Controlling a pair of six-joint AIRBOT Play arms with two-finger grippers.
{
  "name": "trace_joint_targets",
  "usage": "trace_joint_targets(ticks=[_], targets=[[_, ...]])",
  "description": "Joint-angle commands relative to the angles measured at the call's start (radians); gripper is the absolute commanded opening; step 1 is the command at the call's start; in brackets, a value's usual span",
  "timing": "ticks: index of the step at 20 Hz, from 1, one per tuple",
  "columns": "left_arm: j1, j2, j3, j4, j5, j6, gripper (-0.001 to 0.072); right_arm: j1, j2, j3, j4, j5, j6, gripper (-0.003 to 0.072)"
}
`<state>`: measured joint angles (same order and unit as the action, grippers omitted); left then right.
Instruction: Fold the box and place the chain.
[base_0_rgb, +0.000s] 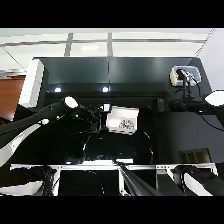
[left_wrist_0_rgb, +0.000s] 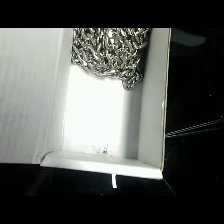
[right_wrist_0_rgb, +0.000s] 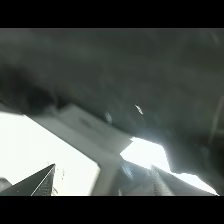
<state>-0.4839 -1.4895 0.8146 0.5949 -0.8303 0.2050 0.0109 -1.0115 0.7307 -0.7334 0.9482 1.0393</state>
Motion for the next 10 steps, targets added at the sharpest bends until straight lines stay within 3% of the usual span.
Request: trace_joint_targets(ticks=[1,3,6,10], targets=[[0.000,-0.001,0.001,-0.001,-0.004,0.003,0.0353,0.124,-0.063,0.019,0.137,-0.156,0.017,0.0714],[0.000,-0.001,0.001,-0.001,-0.003,0.003,0.0353,0.208,-0.116,0.023,0.146,-0.188,-0.033,0.0706],[0.000,-0.001,0.001,-0.001,-0.004,0.003,0.0353,0.253,-0.128,0.026,0.119,-0.090,-0.241,0.0707],[0.000,-0.001,0.001,-0.002,-0.004,0.003,0.0353,0.253,-0.127,0.056,0.113,0.050,-0.755,0.0706]])
